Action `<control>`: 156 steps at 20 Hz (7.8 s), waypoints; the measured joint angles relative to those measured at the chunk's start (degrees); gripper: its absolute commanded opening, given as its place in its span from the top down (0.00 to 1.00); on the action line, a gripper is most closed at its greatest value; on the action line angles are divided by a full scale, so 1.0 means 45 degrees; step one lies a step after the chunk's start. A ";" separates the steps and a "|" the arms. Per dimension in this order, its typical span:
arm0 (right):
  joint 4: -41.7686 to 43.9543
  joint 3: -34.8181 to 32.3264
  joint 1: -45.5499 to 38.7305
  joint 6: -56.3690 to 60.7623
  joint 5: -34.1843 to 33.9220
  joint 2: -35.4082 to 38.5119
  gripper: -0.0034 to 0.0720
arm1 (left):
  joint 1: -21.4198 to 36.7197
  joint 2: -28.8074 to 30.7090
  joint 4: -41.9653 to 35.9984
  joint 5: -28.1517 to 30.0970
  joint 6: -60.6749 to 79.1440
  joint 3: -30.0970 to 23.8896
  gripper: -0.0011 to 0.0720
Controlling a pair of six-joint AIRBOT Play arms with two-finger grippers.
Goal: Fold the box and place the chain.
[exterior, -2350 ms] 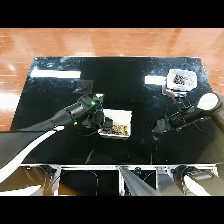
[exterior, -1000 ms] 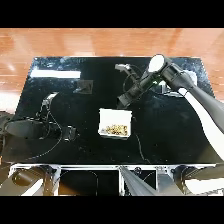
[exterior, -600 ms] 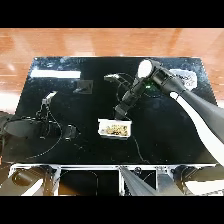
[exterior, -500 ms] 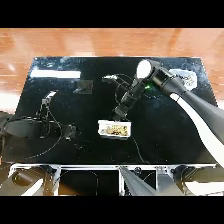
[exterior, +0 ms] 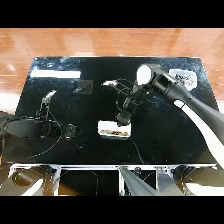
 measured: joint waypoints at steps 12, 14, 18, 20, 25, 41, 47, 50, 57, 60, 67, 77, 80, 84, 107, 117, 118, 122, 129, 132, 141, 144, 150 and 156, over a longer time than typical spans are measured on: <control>-0.2064 -0.1311 0.1787 0.0029 -0.1209 0.0801 0.00 | 0.0000 0.0000 0.0000 -0.0044 -0.0005 0.0000 0.24; -0.2569 -0.1375 0.2244 -0.0019 -0.1700 0.0806 0.00 | 0.0000 0.0000 0.0000 -0.0087 -0.0005 0.0000 0.24; -0.3084 -0.1428 0.2963 -0.0262 -0.2390 0.0816 0.00 | 0.0000 0.0000 0.0000 -0.0151 -0.0005 0.0000 0.24; -0.3191 -0.1438 0.3128 -0.0359 -0.2521 0.0816 0.00 | 0.0000 0.0000 0.0000 -0.0180 -0.0005 0.0000 0.24; -0.3347 -0.1443 0.3274 -0.0442 -0.2671 0.0816 0.09 | 0.0000 0.0000 0.0000 -0.0228 0.0000 0.0000 0.24; -0.3405 -0.1443 0.3026 -0.1069 -0.2778 0.0816 0.46 | 0.0000 0.0000 0.0068 -0.0204 -0.0005 -0.0005 0.24; -0.3390 -0.1443 0.2958 -0.1156 -0.3128 0.0816 0.46 | 0.0010 0.0000 0.0607 -0.0170 -0.0019 -0.0058 0.24; -0.3385 -0.1443 0.2948 -0.1156 -0.3240 0.0816 0.46 | 0.0010 0.0005 0.0695 -0.0151 -0.0024 -0.0063 0.24; -0.3376 -0.1447 0.2948 -0.1093 -0.3585 0.0801 0.46 | 0.0010 0.0005 0.0758 -0.0180 -0.0029 -0.0063 0.24; -0.3410 -0.1447 0.2948 -0.1069 -0.3672 0.0801 0.46 | 0.0010 0.0005 0.0758 -0.0243 -0.0039 -0.0068 0.24; -0.3521 -0.1477 0.2948 -0.1073 -0.3725 0.0709 0.46 | 0.0010 0.0010 0.0763 -0.0296 -0.0044 -0.0068 0.24; -0.3512 -0.1477 0.2948 -0.1078 -0.3721 0.0665 0.46 | 0.0010 0.0010 0.0763 -0.0301 -0.0044 -0.0068 0.24; -0.3473 -0.1477 0.2948 -0.1083 -0.3687 0.0661 0.46 | 0.0010 0.0010 0.0763 -0.0301 -0.0044 -0.0068 0.24; -0.3444 -0.1477 0.2948 -0.1083 -0.3526 0.0641 0.46 | 0.0010 0.0010 0.0763 -0.0306 -0.0044 -0.0068 0.24; -0.2992 -0.1477 0.2759 0.1622 -0.3356 0.0452 0.45 | 0.0010 0.0010 0.0719 -0.0340 -0.0044 -0.0068 0.24; -0.2905 -0.1477 0.2385 0.3463 -0.3361 0.0491 0.45 | 0.0010 0.0010 0.0709 -0.0359 -0.0049 -0.0068 0.24; -0.2880 -0.1477 0.2380 0.3381 -0.3259 0.0510 0.45 | 0.0010 0.0010 0.0714 -0.0359 -0.0053 -0.0068 0.24; -0.2807 -0.1477 0.2370 0.3215 -0.3041 0.0665 0.45 | 0.0010 0.0010 0.0714 -0.0369 -0.0068 -0.0068 0.24; -0.0500 -0.2312 0.0996 0.4682 -0.3847 0.2370 0.92 | 0.0010 0.0010 0.0709 -0.0452 -0.0029 -0.0068 0.24; 0.2754 -0.5017 -0.0083 0.6101 -0.6620 0.3993 0.92 | 0.0010 0.0010 0.0704 -0.0486 -0.0029 -0.0068 0.24; 0.7713 -0.9379 -0.0019 0.6902 -1.0831 0.4804 0.92 | 0.0010 0.0010 0.0704 -0.0661 -0.0034 -0.0068 0.24; 0.7878 -0.9549 0.0005 0.6766 -1.1001 0.4561 0.92 | 0.0010 0.0010 0.0704 -0.0665 -0.0034 -0.0068 0.24; 0.7839 -0.9627 0.0015 0.6586 -1.1123 0.4289 0.92 | 0.0010 0.0010 0.0704 -0.0670 -0.0039 -0.0068 0.24; 0.7465 -0.9641 0.0015 0.6567 -1.1215 0.4143 0.92 | 0.0010 0.0010 0.0665 -0.0675 -0.0039 -0.0068 0.24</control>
